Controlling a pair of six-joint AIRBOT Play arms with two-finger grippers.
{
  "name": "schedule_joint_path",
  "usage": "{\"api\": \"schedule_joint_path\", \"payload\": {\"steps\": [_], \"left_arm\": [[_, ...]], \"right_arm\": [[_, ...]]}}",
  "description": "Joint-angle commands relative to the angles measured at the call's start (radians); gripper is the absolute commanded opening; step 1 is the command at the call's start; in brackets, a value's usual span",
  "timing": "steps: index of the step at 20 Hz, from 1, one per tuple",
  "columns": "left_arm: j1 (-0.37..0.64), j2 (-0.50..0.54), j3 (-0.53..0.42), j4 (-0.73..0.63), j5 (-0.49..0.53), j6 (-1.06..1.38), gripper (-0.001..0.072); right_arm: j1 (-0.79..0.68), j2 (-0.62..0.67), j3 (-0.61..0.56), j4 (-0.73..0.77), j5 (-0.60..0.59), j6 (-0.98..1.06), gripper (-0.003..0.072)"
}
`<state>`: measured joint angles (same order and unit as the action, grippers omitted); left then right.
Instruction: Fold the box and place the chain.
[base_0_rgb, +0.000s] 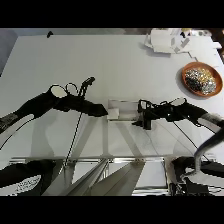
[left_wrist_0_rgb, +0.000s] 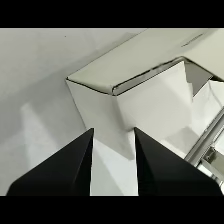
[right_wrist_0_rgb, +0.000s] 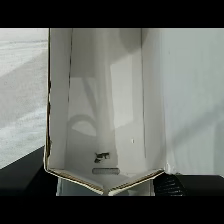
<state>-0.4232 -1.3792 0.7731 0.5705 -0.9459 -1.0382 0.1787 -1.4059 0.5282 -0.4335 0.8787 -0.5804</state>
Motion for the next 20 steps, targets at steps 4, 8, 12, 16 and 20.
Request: {"api": "schedule_joint_path", "payload": {"steps": [4, 8, 12, 16, 20], "left_arm": [[-0.063, -0.003, 0.01, 0.048, 0.05, -0.044, 0.0289], [-0.111, -0.031, 0.097, 0.229, 0.063, -0.276, 0.0292], [-0.166, -0.061, 0.18, 0.364, 0.063, -0.478, 0.0338], [-0.211, -0.086, 0.228, 0.464, 0.051, -0.663, 0.0339], [-0.258, -0.139, 0.303, 0.571, -0.022, -0.839, 0.0339]], "right_arm": [[0.0, -0.001, 0.0, 0.0, 0.0, 0.0, 0.0437], [0.0, -0.001, 0.0, 0.0, 0.0, 0.0, 0.0437], [0.0, -0.001, 0.0, 0.0, 0.0, 0.0, 0.0437], [0.0, -0.001, 0.0, 0.0, 0.0, 0.0, 0.0437], [0.0, -0.001, 0.0, 0.0, 0.0, 0.0, 0.0437]]}}
